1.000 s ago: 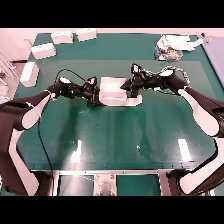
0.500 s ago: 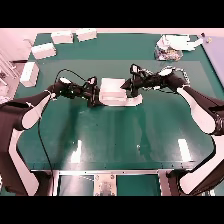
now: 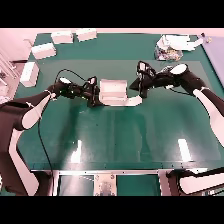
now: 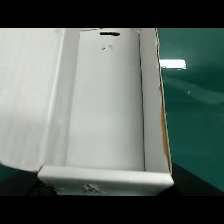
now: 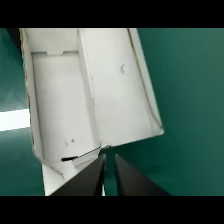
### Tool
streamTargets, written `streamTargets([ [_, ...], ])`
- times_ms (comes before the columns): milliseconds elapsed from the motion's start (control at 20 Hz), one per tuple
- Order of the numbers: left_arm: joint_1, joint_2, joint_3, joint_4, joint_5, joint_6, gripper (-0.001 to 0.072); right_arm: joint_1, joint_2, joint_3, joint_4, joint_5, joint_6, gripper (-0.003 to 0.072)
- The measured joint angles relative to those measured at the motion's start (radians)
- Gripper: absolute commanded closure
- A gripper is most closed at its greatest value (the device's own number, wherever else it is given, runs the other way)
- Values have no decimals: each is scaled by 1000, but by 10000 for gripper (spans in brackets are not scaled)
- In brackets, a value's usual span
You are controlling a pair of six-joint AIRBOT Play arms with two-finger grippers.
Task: Fold the box and place the chain.
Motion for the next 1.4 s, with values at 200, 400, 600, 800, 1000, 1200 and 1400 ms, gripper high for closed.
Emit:
streamTargets([
  [200,0,0,0,-1,0,0,357,-14,19,-77,-32,5,2,351],
  [400,0,0,0,0,1,0,357,-19,11,-104,-40,3,-24,351],
  [600,0,0,0,-1,2,0,357,-16,-5,-111,-13,-13,-59,353],
  [800,0,0,0,-1,2,0,357,8,-26,-114,28,-29,-94,418],
  [1000,0,0,0,-1,2,0,357,42,-40,-114,70,-63,-142,424],
  [1200,0,0,0,-1,2,0,357,68,-57,-112,129,-89,-194,421],
  [1400,0,0,0,0,1,1,357,86,-76,-112,157,-96,-217,368],
])
